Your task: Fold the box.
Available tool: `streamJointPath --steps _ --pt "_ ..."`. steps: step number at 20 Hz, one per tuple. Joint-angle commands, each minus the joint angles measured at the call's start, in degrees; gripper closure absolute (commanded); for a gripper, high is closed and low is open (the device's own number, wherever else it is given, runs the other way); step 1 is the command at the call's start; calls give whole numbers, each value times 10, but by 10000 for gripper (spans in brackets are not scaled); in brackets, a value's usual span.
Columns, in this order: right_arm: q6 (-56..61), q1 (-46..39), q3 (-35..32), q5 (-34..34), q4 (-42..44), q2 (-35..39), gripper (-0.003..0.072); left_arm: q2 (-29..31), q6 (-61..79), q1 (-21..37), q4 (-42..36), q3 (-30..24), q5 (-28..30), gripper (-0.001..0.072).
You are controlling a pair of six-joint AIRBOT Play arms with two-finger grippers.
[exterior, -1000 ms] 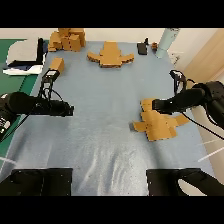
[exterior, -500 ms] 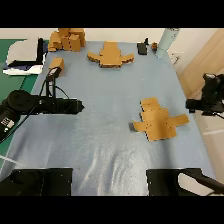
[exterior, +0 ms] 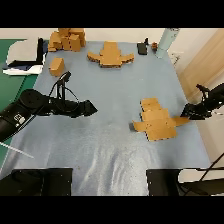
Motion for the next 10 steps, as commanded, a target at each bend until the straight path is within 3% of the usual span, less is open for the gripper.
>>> streamJointPath --steps 1,5,10 --pt "-78 -6 25 -25 53 -52 245 -3 15 -1 -7 0 -21 130" --pt "-106 8 29 -86 112 -50 684 -3 14 -1 -8 0 -33 132" --pt "-63 39 30 -131 242 -38 683 -2 12 0 -15 0 -29 133"
